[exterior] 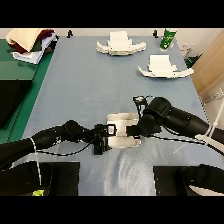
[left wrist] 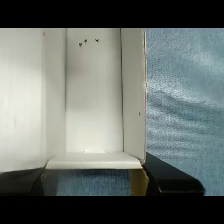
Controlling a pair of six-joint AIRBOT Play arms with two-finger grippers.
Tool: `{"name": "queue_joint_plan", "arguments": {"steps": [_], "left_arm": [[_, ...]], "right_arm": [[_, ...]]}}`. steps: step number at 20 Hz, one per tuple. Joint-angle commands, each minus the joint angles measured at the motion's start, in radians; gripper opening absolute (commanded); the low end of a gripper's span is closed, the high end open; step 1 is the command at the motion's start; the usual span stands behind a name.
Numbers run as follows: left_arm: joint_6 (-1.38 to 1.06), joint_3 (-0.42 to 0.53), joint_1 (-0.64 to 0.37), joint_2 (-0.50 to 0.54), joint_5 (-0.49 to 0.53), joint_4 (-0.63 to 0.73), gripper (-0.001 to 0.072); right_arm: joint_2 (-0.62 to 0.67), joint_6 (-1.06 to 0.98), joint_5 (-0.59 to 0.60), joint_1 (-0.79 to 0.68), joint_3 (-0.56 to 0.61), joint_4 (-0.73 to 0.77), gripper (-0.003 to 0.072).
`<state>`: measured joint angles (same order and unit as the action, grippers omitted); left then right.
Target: Fold the box.
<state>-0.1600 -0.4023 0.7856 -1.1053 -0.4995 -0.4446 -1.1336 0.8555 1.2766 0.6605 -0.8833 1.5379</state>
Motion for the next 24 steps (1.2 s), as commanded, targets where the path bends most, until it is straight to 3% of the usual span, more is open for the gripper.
{"name": "queue_joint_plan", "arguments": {"steps": [1,2,3,5,7,10,12,14,16,18,24], "left_arm": [[0.0,-0.001,0.0,0.001,0.0,0.0,0.0515],[0.0,-0.001,0.0,0.001,0.0,0.0,0.0514],[0.0,-0.001,0.0,0.001,0.0,0.0,0.0514],[0.0,-0.001,0.0,0.001,0.0,0.0,0.0514],[0.0,-0.001,0.0,0.001,0.0,0.0,0.0514],[0.0,-0.001,0.0,0.001,0.0,0.0,0.0514],[0.0,-0.001,0.0,0.001,0.0,0.0,0.0514],[0.0,-0.001,0.0,0.001,0.0,0.0,0.0514],[0.0,-0.001,0.0,0.001,0.0,0.0,0.0514],[0.0,-0.001,0.0,0.001,0.0,0.0,0.0514],[0.0,-0.001,0.0,0.001,0.0,0.0,0.0514]], "right_arm": [[0.072,0.023,0.079,-0.01,-0.036,-0.059,0.0228],[0.089,0.045,0.093,-0.019,-0.035,-0.092,0.0091],[0.092,0.059,0.109,-0.039,-0.035,-0.135,0.0005],[0.081,0.122,0.106,-0.124,-0.033,-0.166,0.0002],[0.035,0.241,0.034,-0.26,-0.033,-0.082,0.0002],[-0.106,0.591,-0.075,-0.516,-0.034,0.351,0.0001],[-0.222,0.789,-0.069,-0.676,-0.034,0.67,0.0001],[-0.333,1.018,0.061,-0.793,-0.036,0.99,0.0001],[-0.415,1.154,0.246,-0.833,-0.036,1.147,0.0001],[-0.447,1.225,0.337,-0.816,-0.035,1.147,0.0001],[-0.361,1.345,0.348,-0.662,-0.034,1.106,0.0001]]}}
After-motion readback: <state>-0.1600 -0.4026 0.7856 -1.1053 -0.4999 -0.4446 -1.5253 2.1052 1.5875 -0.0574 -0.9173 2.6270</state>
